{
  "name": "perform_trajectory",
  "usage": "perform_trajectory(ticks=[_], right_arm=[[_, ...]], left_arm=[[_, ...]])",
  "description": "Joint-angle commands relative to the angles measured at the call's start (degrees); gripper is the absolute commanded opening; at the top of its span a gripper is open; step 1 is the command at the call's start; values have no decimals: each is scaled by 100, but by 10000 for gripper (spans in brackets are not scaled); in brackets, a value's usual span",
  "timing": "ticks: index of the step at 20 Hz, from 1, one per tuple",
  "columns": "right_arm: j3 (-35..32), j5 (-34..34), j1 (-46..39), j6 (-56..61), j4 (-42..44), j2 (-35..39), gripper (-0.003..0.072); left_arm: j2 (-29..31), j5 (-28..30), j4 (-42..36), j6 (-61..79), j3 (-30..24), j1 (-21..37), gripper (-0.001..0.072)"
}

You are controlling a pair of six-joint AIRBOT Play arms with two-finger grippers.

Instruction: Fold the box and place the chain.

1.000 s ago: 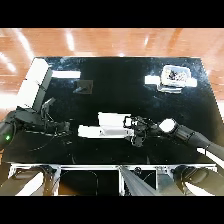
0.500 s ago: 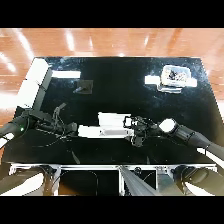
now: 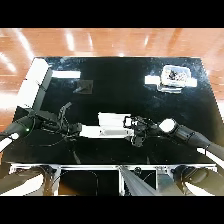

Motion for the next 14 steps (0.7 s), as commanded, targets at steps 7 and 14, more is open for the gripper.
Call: perform_trajectory(ticks=[7, 14], right_arm=[[4, 0, 4, 0, 2, 0, 464], [4, -2, 4, 9, 2, 0, 464]], left_arm=[[-4, 568, -129, 68, 378, -37, 464], [-4, 693, -446, 70, 715, -511, 480]])
